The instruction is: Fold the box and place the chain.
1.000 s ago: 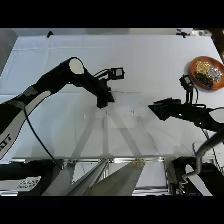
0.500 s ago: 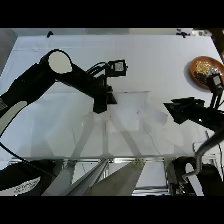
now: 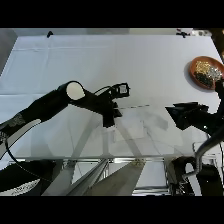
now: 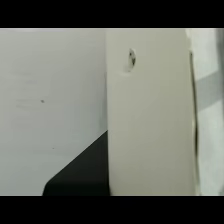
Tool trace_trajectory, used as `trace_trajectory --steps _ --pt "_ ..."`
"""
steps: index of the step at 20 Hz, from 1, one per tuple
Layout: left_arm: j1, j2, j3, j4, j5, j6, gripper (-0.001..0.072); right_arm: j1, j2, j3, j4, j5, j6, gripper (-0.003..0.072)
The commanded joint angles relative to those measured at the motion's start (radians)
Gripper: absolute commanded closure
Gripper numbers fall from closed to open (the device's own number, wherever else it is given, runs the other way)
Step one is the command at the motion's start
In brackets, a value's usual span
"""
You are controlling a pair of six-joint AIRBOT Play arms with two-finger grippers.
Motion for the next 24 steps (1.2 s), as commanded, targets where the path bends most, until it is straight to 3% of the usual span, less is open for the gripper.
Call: trace_trajectory --steps 1,6,14,20,24 --pt "-0.014 -0.031 -0.064 0.012 0.202 0.121 0.0707 -0.001 0.003 0.001 0.012 -0.006 0.013 0.0277" --pt "-0.011 -0.132 -0.064 0.015 0.212 0.333 0.0708 -0.001 0.003 0.001 0.012 -0.018 0.013 0.0277" --pt "0.019 -0.137 -0.064 -0.026 0.216 0.355 0.0708 -0.001 -0.003 0.001 0.011 -0.020 0.013 0.0278" --pt "0.095 -0.137 -0.064 -0.069 0.090 0.324 0.0708 -0.001 -0.003 0.001 0.010 -0.042 0.009 0.0279" --pt "0.098 -0.137 -0.064 -0.044 0.065 0.323 0.0708 -0.001 -0.003 0.001 0.010 -0.049 0.009 0.0279"
